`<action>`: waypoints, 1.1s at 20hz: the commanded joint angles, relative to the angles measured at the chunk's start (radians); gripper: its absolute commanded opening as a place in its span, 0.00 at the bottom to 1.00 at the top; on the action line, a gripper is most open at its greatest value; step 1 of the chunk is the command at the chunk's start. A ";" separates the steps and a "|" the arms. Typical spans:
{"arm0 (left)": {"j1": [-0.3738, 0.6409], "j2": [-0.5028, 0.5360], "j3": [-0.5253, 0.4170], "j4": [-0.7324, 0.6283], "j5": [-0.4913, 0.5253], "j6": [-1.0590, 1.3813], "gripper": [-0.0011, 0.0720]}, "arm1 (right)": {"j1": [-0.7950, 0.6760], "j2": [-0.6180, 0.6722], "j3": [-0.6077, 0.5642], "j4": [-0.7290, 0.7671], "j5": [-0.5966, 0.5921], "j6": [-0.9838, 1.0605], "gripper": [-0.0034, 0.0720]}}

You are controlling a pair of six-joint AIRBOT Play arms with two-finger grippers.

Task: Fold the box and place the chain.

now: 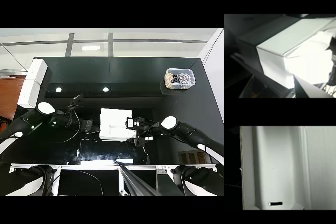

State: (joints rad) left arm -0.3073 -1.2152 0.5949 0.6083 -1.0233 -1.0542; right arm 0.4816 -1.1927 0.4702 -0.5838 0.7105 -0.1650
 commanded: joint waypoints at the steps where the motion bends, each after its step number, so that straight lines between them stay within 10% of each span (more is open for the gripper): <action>1: -0.077 0.001 0.027 0.110 0.080 -0.182 0.82 | 0.000 0.000 0.000 0.000 -0.001 0.001 0.75; 10: -0.162 0.001 0.062 0.187 0.137 -0.323 0.81 | 0.000 0.000 0.000 0.000 -0.001 0.001 0.75; 22: -0.503 -0.019 0.229 0.847 0.094 -1.127 0.77 | 0.001 0.000 0.000 0.003 -0.016 0.014 0.75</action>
State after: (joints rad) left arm -0.7528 -1.2243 0.8017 1.3273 -0.9058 -2.0094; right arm 0.4820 -1.1927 0.4702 -0.5804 0.6968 -0.1528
